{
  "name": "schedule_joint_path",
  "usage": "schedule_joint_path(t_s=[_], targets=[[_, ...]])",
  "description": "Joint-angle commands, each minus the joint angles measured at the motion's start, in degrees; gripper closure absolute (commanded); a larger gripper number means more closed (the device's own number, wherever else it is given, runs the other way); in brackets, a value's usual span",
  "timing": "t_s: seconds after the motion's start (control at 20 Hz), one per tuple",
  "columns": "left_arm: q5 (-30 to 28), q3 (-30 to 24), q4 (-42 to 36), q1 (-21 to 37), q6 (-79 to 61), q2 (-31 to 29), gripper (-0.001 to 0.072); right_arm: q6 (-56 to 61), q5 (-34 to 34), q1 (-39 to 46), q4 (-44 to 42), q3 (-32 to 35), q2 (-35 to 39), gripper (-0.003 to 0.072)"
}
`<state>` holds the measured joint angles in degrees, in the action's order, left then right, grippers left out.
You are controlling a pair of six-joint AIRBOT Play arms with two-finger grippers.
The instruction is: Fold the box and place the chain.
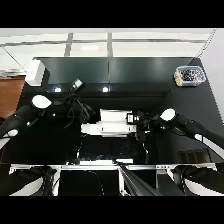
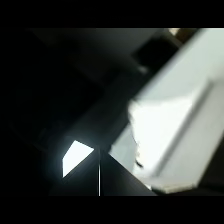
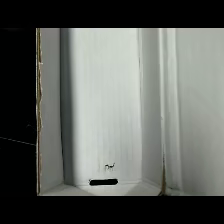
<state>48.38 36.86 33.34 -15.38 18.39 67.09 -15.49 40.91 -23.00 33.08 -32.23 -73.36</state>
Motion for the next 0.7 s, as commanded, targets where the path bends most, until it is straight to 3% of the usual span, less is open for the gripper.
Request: schedule_joint_path(t_s=[0.0, 0.1, 0.25, 0.65], targets=[[6.3, -4.2, 0.1, 1.4, -21.6, -1.2, 0.0657, 0.0, 0.0, 0.0, 0.0, 0.0, 0.0, 0.0376], [2.6, -4.2, 2.4, 1.0, -28.6, -0.9, -0.0001, 0.0, 0.0, 0.0, 0.0, 0.0, 0.0, 0.0376], [-3.3, -3.8, 5.6, -0.3, -31.4, -0.8, 0.0009, 0.0, 0.0, 0.0, 0.0, 0.0, 0.0, 0.0375], [-1.9, -3.5, 5.0, -7.4, -35.1, 2.1, 0.0016, 0.0, 0.0, 0.0, 0.0, 0.0, 0.0, 0.0376]])
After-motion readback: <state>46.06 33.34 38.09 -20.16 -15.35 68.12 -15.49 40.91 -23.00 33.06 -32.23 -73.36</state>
